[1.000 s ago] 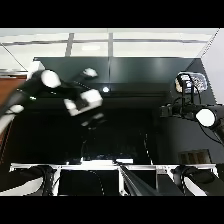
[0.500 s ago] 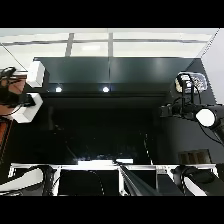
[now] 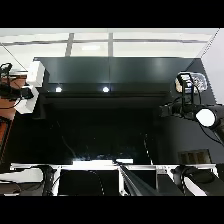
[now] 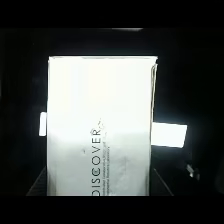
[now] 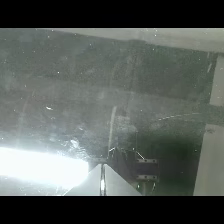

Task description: Fold the box and place the chain.

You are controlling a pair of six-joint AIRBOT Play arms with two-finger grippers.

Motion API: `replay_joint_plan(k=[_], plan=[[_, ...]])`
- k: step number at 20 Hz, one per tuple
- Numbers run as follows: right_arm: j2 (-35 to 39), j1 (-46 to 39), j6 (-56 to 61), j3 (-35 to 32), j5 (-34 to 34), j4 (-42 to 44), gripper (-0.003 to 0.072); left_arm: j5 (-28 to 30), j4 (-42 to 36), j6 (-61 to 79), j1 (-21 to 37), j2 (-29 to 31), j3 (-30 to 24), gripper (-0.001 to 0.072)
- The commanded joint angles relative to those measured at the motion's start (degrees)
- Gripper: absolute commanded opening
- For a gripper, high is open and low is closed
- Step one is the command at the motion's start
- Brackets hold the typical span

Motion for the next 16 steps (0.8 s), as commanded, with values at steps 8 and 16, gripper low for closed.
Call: replay_joint_plan(k=[8, 16], plan=[[0.02, 0.00, 0.85, 0.00, 0.76, 0.20, 0.0023, 1.25, -4.26, 0.15, -0.85, -3.58, 7.15, 0.0718], [0.04, -0.02, 0.79, 0.85, 1.68, -3.91, 0.0024, -34.42, -5.33, -18.32, -2.91, -2.91, 37.86, 0.0028]])
